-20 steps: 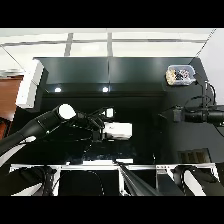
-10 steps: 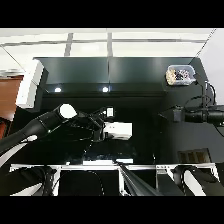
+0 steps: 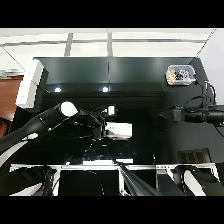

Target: Fold the box and place the chain.

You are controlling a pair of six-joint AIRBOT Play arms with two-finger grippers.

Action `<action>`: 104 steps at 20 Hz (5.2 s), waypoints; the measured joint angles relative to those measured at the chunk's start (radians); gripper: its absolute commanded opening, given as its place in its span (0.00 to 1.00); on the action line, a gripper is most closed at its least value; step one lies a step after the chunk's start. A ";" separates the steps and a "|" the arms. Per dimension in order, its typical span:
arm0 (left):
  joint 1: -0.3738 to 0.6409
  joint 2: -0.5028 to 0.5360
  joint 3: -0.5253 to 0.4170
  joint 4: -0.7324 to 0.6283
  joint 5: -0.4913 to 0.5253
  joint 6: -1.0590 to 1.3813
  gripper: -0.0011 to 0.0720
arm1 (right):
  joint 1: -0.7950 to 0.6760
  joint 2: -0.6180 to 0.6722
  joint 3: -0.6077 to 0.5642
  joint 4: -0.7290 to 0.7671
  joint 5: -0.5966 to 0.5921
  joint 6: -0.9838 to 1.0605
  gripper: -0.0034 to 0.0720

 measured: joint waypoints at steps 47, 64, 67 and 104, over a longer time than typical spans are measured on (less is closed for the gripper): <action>-0.086 0.067 0.063 0.416 0.093 -0.594 0.48 | 0.000 0.000 0.000 0.000 0.014 0.000 0.06; 1.253 0.265 -0.130 0.731 -0.124 -1.051 0.49 | 0.000 0.000 0.000 0.000 -0.020 0.001 0.06; 1.312 0.222 -0.086 0.646 -0.116 -0.926 0.49 | 0.000 0.000 0.000 0.000 -0.023 0.009 0.06; 0.545 0.679 -0.191 0.228 0.084 -0.989 0.05 | 0.318 -0.138 0.089 -0.500 -0.514 0.211 0.06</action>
